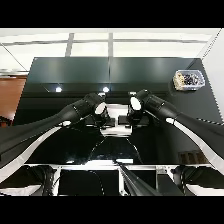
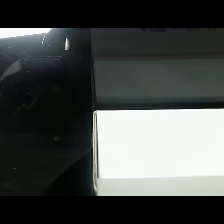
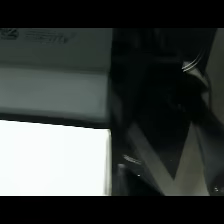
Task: Fold the box and place the chain.
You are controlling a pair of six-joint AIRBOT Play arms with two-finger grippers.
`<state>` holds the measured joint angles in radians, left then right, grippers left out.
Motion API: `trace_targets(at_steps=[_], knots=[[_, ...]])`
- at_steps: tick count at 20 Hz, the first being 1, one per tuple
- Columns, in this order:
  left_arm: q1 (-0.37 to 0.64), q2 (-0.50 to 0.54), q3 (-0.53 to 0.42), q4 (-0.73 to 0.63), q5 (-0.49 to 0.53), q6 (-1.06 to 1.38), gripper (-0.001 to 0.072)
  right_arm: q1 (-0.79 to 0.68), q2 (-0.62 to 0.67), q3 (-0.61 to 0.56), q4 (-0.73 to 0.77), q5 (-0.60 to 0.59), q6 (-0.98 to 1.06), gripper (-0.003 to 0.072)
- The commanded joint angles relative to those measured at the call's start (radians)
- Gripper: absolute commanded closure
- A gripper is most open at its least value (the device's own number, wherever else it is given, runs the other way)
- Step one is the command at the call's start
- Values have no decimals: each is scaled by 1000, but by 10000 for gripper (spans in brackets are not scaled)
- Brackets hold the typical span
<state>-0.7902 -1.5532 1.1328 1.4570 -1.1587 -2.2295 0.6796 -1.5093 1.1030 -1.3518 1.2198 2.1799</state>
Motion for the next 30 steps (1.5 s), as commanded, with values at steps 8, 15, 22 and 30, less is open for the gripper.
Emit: trace_targets(at_steps=[8,15,22,30], knots=[[1,0,1,-3,-2,0,684,4,-6,1,14,-18,0,674],[1,0,1,-3,-2,0,683,4,-3,1,13,-24,-12,674],[1,0,1,-3,-5,0,683,-6,70,21,-16,14,-106,427],[1,0,1,-3,-2,0,683,-10,474,24,-690,26,-183,428]])
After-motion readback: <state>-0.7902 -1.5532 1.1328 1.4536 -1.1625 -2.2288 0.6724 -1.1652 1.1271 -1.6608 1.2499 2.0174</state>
